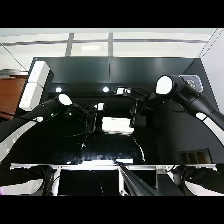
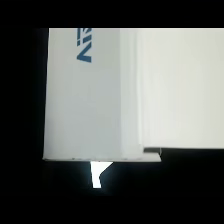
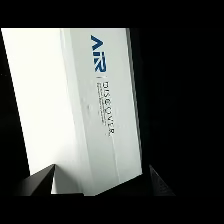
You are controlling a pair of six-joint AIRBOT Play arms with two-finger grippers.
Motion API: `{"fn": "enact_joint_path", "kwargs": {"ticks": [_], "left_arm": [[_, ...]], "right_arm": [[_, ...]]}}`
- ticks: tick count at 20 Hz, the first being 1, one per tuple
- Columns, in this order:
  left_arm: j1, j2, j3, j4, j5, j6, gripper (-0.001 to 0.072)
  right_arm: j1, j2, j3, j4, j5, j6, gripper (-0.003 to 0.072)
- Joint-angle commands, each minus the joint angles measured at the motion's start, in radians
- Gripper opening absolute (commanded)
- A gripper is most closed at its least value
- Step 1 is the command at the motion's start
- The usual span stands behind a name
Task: Fold the box and place the chain.
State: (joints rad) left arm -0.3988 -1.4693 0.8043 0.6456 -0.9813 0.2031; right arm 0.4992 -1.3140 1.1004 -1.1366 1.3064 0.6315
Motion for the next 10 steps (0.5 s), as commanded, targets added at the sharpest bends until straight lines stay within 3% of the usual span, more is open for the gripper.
{"fn": "enact_joint_path", "kwargs": {"ticks": [1, 10], "left_arm": [[0.000, 0.000, 0.000, 0.001, 0.003, -0.002, 0.0402], [0.000, 0.000, 0.000, 0.001, 0.004, -0.002, 0.0403]], "right_arm": [[0.026, 0.021, -0.037, 0.001, -0.063, 0.000, 0.0712], [0.077, 0.038, -0.058, -0.046, -0.100, 0.002, 0.0712]]}}
